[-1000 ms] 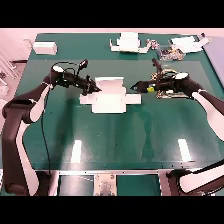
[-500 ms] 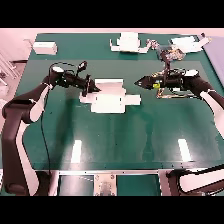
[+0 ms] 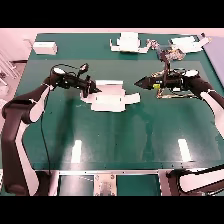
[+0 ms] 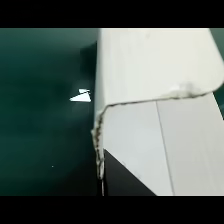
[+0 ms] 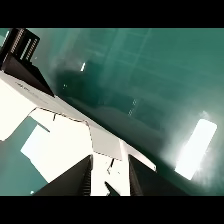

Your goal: Fold the box and place the chain.

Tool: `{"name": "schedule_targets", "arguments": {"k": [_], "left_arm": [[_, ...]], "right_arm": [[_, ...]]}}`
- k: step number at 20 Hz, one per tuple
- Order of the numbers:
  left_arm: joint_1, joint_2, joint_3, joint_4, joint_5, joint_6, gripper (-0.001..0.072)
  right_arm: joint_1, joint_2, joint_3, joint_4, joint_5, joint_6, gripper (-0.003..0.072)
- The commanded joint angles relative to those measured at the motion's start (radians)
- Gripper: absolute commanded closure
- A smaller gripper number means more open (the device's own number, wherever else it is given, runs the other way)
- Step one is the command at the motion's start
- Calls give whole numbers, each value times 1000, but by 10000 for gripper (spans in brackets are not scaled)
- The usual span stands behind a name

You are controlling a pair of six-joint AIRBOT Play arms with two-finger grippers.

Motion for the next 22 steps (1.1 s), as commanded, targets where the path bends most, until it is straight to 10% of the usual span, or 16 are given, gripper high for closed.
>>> {"name": "schedule_targets", "arguments": {"k": [1,22], "left_arm": [[-14,64,-99,5,110,65,696],[-14,101,-201,-56,171,179,689]], "right_arm": [[-1,-2,-5,-2,0,-14,404],[0,2,-24,40,1,-82,502]]}}
